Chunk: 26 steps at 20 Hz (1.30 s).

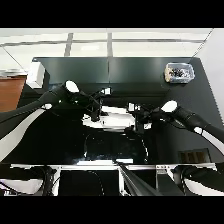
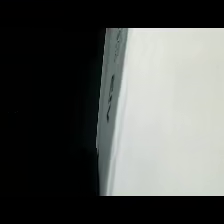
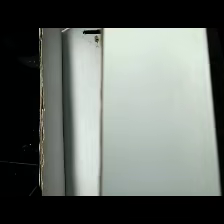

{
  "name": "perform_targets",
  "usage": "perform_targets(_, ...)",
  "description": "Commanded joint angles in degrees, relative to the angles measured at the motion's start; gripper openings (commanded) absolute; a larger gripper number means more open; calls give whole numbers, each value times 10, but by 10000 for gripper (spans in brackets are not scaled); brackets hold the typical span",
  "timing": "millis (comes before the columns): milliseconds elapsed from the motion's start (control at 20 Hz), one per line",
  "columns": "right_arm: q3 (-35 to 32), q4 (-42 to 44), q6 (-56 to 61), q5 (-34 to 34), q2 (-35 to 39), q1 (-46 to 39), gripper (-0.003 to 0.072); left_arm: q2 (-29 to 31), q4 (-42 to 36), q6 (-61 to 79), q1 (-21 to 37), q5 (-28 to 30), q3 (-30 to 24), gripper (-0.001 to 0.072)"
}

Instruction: Fold the box and place the chain.

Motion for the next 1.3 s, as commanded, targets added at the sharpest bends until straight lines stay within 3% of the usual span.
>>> perform_targets(0,0,-16,-7,-8,-11,5,708,0,-2,-1,0,-3,0,28)
perform_targets(1250,4,-38,13,-17,-32,-15,707,0,-2,-1,0,-2,0,28)
